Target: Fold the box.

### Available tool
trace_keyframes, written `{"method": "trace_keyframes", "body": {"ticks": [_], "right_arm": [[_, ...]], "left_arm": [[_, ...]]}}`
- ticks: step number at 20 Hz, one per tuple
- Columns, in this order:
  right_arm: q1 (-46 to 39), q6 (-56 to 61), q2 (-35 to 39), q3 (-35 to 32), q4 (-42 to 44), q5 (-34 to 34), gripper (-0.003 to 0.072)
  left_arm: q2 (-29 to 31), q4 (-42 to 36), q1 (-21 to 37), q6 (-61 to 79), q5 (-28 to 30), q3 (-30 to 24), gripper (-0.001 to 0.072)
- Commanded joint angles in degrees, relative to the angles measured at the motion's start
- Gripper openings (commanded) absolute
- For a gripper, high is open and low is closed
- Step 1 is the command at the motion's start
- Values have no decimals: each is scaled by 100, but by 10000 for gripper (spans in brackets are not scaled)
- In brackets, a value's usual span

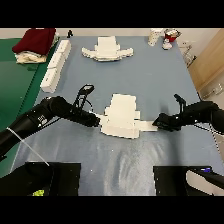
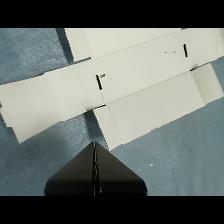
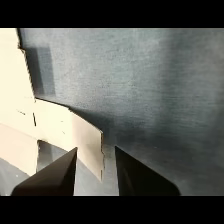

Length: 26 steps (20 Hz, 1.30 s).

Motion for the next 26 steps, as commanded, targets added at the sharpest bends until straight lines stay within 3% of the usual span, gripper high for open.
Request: {"method": "trace_keyframes", "body": {"ticks": [1,4,6,8,10,17,18,19,21,26], "right_arm": [[13,-468,-170,-50,549,-98,337],[55,-699,-269,-50,846,-208,337],[153,-820,-286,-50,1058,-227,279],[240,-929,-284,-37,1211,-205,277],[262,-927,-284,-39,1200,-205,6],[785,-1176,87,-57,1167,-164,2],[960,-1204,275,-74,1064,-103,2],[1110,-1200,518,-138,894,9,2],[1298,-1200,1003,-424,758,223,2],[1681,-1198,1751,-1145,769,595,3]], "left_arm": [[4,2,2,2,7,0,13],[7,2,2,2,7,-2,13],[4,2,2,2,7,-2,13],[7,2,2,2,9,0,13],[4,2,2,2,17,0,13],[4,-551,166,-7,-20,92,23],[4,-608,328,-4,-146,181,313],[4,-695,533,-28,-269,260,554],[4,-866,1014,11,-564,339,469],[-413,-1537,2055,992,-1241,339,469]]}}
